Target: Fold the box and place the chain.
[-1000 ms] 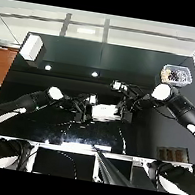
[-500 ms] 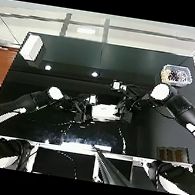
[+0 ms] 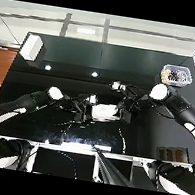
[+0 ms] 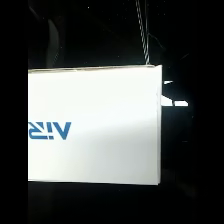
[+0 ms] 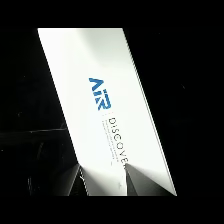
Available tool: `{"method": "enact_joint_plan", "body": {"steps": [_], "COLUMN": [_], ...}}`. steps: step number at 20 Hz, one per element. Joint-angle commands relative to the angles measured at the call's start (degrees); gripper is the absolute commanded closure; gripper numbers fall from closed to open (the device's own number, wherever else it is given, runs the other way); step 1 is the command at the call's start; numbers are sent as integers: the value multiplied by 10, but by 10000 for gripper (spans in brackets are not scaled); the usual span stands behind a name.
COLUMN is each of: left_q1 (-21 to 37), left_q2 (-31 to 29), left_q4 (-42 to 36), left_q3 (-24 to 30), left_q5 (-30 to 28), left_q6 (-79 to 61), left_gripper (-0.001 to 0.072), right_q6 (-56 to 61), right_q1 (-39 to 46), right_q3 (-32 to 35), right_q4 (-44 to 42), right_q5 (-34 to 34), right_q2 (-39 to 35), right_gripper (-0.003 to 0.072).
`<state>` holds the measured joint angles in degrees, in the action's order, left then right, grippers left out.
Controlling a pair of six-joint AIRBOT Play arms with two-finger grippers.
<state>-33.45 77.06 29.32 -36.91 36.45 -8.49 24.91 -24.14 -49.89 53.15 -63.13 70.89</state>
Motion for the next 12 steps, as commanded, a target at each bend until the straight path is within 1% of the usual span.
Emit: {"method": "enact_joint_plan", "body": {"steps": [1,7,12], "left_q1": [0,0,0], "left_q2": [0,0,0], "left_q4": [0,0,0], "left_q3": [0,0,0], "left_q5": [0,0,0], "left_q6": [-1,-1,-1], "left_gripper": [360,359,360], "right_q6": [4,10,20], "right_q1": [0,0,13], "right_q3": [0,0,-2], "right_q4": [-11,-12,-27], "right_q5": [-13,-11,-5], "right_q2": [-2,-14,-45], "right_gripper": [369,369,369]}}
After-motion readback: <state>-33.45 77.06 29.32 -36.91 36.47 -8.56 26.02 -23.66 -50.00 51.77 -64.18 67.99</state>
